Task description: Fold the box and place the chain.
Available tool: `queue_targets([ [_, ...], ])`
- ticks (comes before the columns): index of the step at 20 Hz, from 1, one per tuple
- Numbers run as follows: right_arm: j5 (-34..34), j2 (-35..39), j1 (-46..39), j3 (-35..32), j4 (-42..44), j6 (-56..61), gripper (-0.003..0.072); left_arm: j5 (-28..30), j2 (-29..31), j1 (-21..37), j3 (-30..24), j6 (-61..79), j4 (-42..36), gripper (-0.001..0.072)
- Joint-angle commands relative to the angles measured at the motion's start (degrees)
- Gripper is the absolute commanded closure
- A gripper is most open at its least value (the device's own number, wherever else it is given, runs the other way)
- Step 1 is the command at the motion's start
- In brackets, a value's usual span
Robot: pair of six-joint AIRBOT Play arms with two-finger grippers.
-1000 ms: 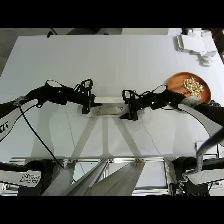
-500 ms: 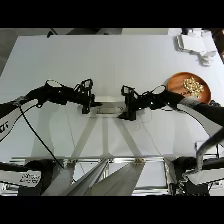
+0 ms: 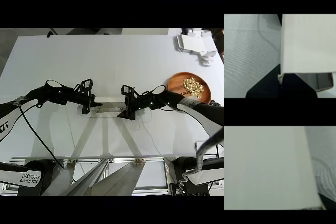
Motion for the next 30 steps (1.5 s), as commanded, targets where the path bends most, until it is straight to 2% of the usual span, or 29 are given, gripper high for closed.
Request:
queue_targets([
  [1, 0.35, -0.02, 0.02, -0.04, -0.42, 0.07, 0.012, 0.02, -0.04, 0.04, 0.0, 0.0, 0.0, 0.0702],
  [18, 0.33, -0.02, 0.02, -0.04, -0.42, 0.07, 0.012, 0.35, -0.04, 0.04, 0.0, 0.02, -0.04, 0.069],
  [19, 0.33, -0.02, 0.02, -0.04, -0.42, 0.07, 0.012, 0.48, -0.04, 0.04, 0.0, 0.0, 0.0, 0.0673],
  [20, 0.33, -0.02, 0.02, -0.04, -0.42, 0.07, 0.012, 0.46, -0.02, 0.15, 0.0, 0.0, 0.0, 0.0585],
  [21, 0.33, -0.02, 0.02, -0.04, -0.42, 0.07, 0.012, 0.48, 0.02, 0.22, 0.0, 0.0, 0.0, 0.0429],
  [22, 0.33, -0.02, 0.02, -0.04, -0.42, 0.07, 0.012, 0.46, 0.13, 0.22, 0.0, 0.0, 0.0, 0.0331],
  [23, 0.33, 0.0, 0.02, -0.04, -0.42, 0.07, 0.012, 0.42, 0.5, 0.28, 0.0, -0.04, 0.15, 0.0309],
  [27, 0.33, 0.0, 0.02, -0.04, -0.39, 0.07, 0.012, -0.81, 6.43, 3.98, 0.0, -0.9, 3.76, 0.031],
  [30, 0.33, 0.0, 0.02, -0.04, -0.42, 0.07, 0.012, -1.38, 13.14, 7.48, 0.0, -9.2, 14.43, 0.0319],
])
